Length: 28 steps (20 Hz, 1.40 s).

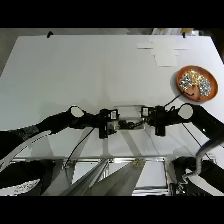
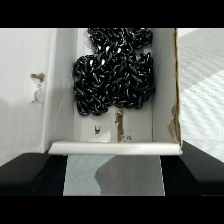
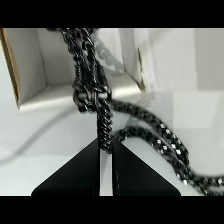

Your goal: Fold the box and place the chain.

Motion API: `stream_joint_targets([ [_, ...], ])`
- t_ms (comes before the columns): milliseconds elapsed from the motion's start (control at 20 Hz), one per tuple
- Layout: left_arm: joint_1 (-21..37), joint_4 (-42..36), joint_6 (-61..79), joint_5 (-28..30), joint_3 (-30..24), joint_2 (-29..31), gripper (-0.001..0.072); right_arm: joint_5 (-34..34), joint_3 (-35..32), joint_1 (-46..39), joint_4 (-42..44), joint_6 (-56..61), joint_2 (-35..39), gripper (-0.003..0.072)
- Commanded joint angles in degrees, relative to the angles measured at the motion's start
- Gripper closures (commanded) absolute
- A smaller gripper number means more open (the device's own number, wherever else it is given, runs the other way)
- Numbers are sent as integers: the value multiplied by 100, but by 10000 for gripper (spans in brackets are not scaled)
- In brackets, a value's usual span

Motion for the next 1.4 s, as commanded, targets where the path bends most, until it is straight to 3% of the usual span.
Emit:
stream_joint_targets([
  [0, 2, 2, 0, 0, -2, 4, 503, 330, 24, 2, -584, 835, 529, 672],
  [200, 2, 2, 0, 2, -2, 4, 503, 1180, 610, 2, -192, 1467, 990, 671],
  [400, 2, 2, 0, 0, -2, 4, 503, 2100, 1486, 2, 1228, 1528, 1023, 670],
  [600, 2, 0, 0, 2, -2, 4, 503, 2249, 1768, 2, 2817, 1515, 1023, 670],
  [700, 2, 0, 0, 2, -2, 4, 503, 2159, 1768, 9, 3200, 1475, 1023, 670],
  [1000, 2, 0, 0, 0, -2, 4, 503, 1587, 1766, 509, 2951, 1475, 907, 670],
  [1200, 2, 0, 0, 2, -2, 4, 503, 1537, 1755, 940, 2127, 1552, 452, 670],
  [1350, 2, 0, 0, 0, -2, 4, 503, 1537, 1746, 997, 2083, 1733, 79, 669],
])
